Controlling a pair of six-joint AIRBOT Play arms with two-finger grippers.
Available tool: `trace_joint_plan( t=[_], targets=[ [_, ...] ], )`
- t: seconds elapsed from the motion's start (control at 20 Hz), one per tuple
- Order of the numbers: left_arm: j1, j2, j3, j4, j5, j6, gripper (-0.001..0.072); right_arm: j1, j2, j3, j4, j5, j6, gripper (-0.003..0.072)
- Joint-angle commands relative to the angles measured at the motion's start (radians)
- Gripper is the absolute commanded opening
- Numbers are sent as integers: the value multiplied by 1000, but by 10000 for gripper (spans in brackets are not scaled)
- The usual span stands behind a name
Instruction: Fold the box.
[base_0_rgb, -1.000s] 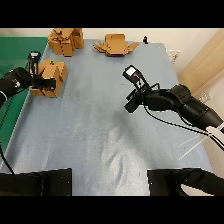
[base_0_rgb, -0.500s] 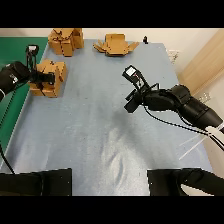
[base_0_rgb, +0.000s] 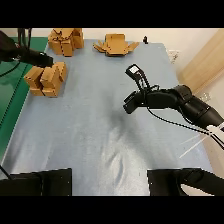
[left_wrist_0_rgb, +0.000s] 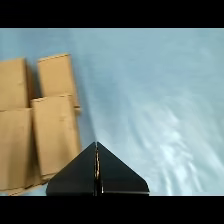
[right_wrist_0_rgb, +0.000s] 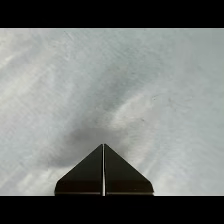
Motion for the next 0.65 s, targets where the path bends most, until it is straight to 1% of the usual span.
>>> trace_joint_plan(
  t=[0.0, 0.1, 0.2, 0.3, 0.4, 0.6],
  targets=[
    [-108, 75, -8, -150, -215, 216, 8, -6, 1, 0, 82, -21, 0, 6],
    [-211, 122, -75, -218, -216, 243, 9, -6, 2, 0, 67, -53, 0, 6],
    [-310, 157, -134, -218, -197, 179, 9, -6, 1, 0, 51, -72, 0, 7],
    [-382, 182, -188, -185, -159, 77, 13, -6, 1, 0, 51, -71, 0, 6],
    [-416, 183, -218, -172, -188, 43, 15, -6, 1, 0, 51, -71, 0, 6],
    [-427, 179, -221, -193, -266, 40, 15, -6, 1, 0, 51, -71, 0, 6]
  ],
)
